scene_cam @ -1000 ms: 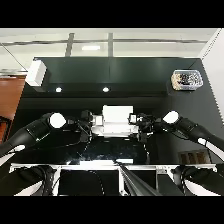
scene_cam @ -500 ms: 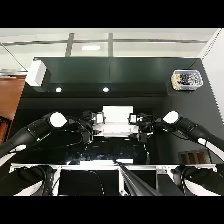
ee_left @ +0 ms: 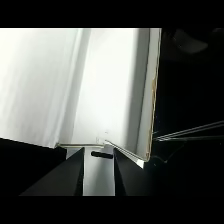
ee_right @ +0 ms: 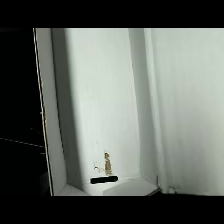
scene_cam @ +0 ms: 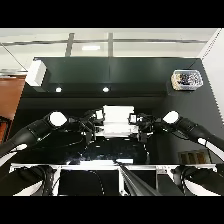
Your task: Fold the box and place the chain.
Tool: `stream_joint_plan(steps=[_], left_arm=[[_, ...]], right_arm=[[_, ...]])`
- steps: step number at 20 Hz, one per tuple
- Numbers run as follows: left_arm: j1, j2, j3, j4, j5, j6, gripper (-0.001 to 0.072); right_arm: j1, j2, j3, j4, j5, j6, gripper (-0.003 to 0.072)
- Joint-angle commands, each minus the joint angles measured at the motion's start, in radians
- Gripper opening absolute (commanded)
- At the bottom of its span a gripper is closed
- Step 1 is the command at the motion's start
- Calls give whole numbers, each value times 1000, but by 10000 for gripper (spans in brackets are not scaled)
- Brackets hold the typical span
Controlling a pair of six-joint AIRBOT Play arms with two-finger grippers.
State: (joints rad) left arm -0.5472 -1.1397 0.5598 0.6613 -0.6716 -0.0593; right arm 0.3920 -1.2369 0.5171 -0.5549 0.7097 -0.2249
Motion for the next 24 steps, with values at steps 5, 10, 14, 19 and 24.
stream_joint_plan(steps=[5,10,14,19,24], left_arm=[[-1,-6,1,-46,9,4,219],[-25,-27,1,-97,13,5,219],[-31,-52,1,-51,31,7,214],[-39,-52,1,-69,43,7,311],[-40,-52,3,-75,58,3,29]], right_arm=[[1,0,0,0,0,0,440],[1,0,0,0,0,0,440],[1,0,0,0,0,0,440],[1,0,0,0,0,0,440],[1,0,0,0,0,0,440]])
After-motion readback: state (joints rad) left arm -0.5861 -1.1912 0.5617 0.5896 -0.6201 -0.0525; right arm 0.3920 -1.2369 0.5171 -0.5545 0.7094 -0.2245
